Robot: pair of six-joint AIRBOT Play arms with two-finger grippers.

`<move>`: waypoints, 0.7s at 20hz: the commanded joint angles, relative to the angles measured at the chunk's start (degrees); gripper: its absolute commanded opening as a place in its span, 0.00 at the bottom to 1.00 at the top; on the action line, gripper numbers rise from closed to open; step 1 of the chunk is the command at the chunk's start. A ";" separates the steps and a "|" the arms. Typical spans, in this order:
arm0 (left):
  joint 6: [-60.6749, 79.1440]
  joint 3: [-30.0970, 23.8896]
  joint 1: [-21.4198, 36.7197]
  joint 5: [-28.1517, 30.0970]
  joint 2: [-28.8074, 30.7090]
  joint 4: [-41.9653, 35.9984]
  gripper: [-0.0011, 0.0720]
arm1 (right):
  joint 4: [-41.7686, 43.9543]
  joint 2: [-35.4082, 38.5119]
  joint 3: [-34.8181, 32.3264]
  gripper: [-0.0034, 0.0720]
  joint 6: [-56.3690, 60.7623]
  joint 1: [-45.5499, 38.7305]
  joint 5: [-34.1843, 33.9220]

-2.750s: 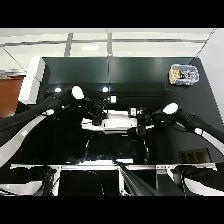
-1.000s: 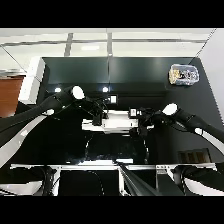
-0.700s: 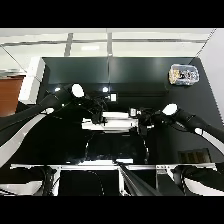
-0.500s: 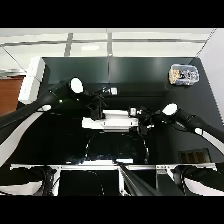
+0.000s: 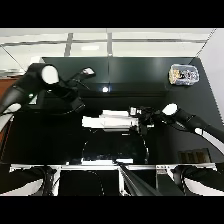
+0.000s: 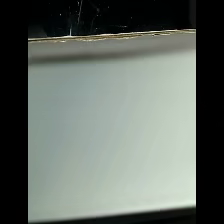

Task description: Fold the box and place the chain.

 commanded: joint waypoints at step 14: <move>22.23 -25.00 -3.15 31.98 6.64 -56.83 0.05 | 0.17 -0.04 -0.02 0.66 0.20 0.00 -0.04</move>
